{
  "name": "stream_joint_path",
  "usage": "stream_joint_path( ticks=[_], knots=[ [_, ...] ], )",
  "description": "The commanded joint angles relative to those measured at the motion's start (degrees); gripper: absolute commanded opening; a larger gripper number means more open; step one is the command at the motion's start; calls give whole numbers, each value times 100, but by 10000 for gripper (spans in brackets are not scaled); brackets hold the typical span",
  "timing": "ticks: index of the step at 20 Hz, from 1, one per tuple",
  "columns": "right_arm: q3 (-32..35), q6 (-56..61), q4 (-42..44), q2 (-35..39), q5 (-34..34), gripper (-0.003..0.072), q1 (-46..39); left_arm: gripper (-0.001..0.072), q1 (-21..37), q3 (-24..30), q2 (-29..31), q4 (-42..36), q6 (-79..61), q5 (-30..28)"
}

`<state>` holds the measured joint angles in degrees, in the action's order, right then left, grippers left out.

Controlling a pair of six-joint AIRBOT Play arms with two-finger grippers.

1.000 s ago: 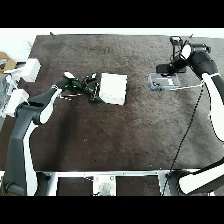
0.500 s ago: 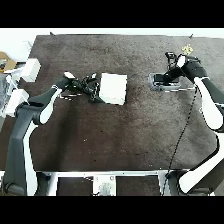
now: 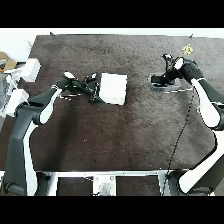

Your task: Fold the box and place the chain.

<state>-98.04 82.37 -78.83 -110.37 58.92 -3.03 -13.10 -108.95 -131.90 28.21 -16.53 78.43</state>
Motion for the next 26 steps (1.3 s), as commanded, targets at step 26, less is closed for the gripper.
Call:
stream_joint_path(
  ticks=[26],
  knots=[
    [-299,-293,-354,2909,31,6,264,407,4,-4,0,0,-2,0]
  ],
)
